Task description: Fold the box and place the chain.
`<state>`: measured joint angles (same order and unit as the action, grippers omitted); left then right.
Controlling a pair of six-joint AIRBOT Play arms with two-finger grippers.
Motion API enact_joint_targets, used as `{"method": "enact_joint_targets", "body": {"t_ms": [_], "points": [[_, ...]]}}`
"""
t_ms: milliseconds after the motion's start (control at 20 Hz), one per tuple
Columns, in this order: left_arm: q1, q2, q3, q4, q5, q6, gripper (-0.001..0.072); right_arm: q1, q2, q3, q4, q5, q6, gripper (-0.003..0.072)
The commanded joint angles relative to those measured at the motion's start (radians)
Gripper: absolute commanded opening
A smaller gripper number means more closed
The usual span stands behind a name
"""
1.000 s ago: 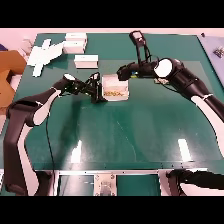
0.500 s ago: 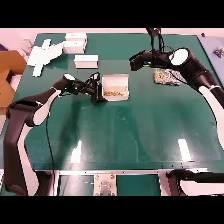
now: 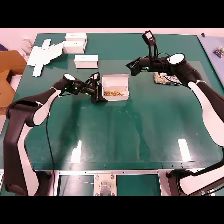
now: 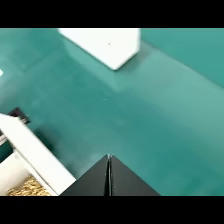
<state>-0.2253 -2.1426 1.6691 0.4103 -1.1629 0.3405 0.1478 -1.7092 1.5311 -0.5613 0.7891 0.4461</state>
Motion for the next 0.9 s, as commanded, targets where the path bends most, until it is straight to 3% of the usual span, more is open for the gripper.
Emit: {"method": "enact_joint_targets", "body": {"t_ms": [0,850], "points": [[0.000,-0.001,0.000,0.000,0.000,0.000,0.0529,-0.008,-0.056,0.056,0.030,0.102,-0.032,0.0019],[0.000,-0.001,0.000,0.000,0.000,0.000,0.0529,-0.006,-0.066,0.056,-0.047,0.431,-0.032,0.0027]]}}
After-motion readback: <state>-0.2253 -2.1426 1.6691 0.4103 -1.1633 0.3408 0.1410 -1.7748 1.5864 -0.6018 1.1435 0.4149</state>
